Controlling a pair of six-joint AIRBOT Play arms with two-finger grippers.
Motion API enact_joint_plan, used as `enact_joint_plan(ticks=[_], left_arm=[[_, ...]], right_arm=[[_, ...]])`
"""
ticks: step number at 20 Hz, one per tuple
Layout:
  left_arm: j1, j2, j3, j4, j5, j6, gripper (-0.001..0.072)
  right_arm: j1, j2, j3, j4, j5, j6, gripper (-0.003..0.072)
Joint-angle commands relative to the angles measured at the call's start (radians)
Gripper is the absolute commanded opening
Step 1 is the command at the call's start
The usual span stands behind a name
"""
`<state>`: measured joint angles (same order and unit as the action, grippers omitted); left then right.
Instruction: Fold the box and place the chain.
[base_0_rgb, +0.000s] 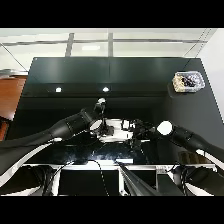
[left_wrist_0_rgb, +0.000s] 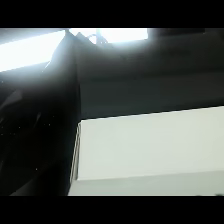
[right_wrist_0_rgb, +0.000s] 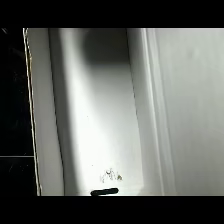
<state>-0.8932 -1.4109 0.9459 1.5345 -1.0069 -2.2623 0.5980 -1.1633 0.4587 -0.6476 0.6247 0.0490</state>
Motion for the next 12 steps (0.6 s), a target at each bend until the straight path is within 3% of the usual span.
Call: enact_joint_plan(ticks=[1,8,11,12], left_arm=[[0.000,-0.001,0.006,-0.002,-0.034,-0.002,0.0294],[0.000,-0.001,0.006,0.002,-0.044,-0.031,0.0272],[0.000,-0.001,0.006,0.006,-0.040,-0.052,0.0135],[-0.001,-0.001,0.006,0.004,-0.041,-0.051,0.0059]], right_arm=[[0.001,0.000,-0.001,0.000,-0.001,0.000,0.0417],[0.001,0.000,-0.001,0.001,-0.001,0.000,0.0417],[0.001,0.000,-0.001,0.000,-0.001,0.000,0.0417],[0.001,0.000,0.000,0.001,-0.001,0.000,0.0417]])
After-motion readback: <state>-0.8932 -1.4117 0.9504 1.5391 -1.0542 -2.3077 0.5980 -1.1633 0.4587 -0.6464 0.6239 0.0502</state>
